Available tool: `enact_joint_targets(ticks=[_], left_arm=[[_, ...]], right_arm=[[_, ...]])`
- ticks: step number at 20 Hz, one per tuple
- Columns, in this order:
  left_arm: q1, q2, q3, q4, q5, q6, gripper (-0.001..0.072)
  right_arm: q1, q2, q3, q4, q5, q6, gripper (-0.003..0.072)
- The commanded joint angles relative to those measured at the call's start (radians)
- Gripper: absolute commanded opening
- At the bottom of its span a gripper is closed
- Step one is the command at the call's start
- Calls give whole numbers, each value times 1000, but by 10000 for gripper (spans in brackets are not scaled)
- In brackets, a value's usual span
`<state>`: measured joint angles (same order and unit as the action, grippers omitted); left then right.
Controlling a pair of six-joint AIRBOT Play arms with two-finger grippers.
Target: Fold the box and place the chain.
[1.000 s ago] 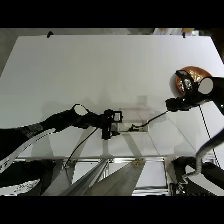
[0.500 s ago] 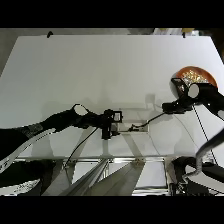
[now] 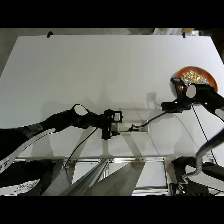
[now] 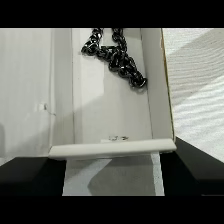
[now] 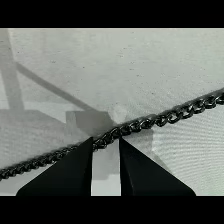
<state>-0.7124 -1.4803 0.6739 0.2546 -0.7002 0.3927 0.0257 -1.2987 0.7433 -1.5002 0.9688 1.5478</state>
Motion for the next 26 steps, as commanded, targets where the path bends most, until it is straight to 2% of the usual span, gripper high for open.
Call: enact_joint_targets(ticks=[1,2,6,11,15,20,26], left_arm=[[0,0,0,0,0,0,271],[0,0,0,0,0,0,271],[0,0,0,0,0,0,271],[0,0,0,0,0,0,271],[0,0,0,0,0,0,271],[0,0,0,0,0,0,271],[0,0,0,0,0,0,271]], right_arm=[[0,-5,-1,5,27,-2,132],[0,-4,-1,5,46,-5,7],[26,91,-1,5,113,-15,11],[98,372,-1,24,223,-27,11],[185,569,-1,143,303,-31,11],[282,663,-1,376,277,-38,11],[426,661,-1,475,107,-37,11]])
